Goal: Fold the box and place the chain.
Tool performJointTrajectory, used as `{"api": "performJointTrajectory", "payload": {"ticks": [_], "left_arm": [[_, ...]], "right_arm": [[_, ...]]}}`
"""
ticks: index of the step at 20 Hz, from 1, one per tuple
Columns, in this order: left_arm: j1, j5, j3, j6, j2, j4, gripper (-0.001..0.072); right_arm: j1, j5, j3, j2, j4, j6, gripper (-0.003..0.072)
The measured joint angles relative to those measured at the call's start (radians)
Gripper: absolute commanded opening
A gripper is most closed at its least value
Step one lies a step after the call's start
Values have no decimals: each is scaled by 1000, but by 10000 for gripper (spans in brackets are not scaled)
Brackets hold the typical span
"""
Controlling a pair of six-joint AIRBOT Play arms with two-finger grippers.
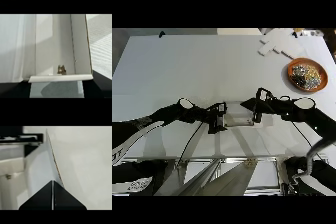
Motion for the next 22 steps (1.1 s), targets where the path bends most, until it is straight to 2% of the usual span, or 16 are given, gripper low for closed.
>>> {"api": "performJointTrajectory", "payload": {"ticks": [4, 9, 12, 15, 19, 22], "left_arm": [[0, 0, 0, 0, 0, 0, 134], [0, 0, 0, 0, 0, 0, 134], [0, 0, 0, -2, 0, 0, 134], [0, 1, 0, 0, 0, 0, 134], [0, 1, 0, 0, 0, 0, 134], [0, 0, 0, 0, 0, 0, 134]], "right_arm": [[4, -69, 0, -84, -2, 13, 15], [4, -150, 0, -121, -163, 166, 15], [4, -185, 0, -114, -238, 238, 15], [4, -193, 0, -43, -272, 267, 14], [-16, -130, 0, 116, -367, 351, 14], [-50, 29, 0, 192, -576, 426, 16]]}}
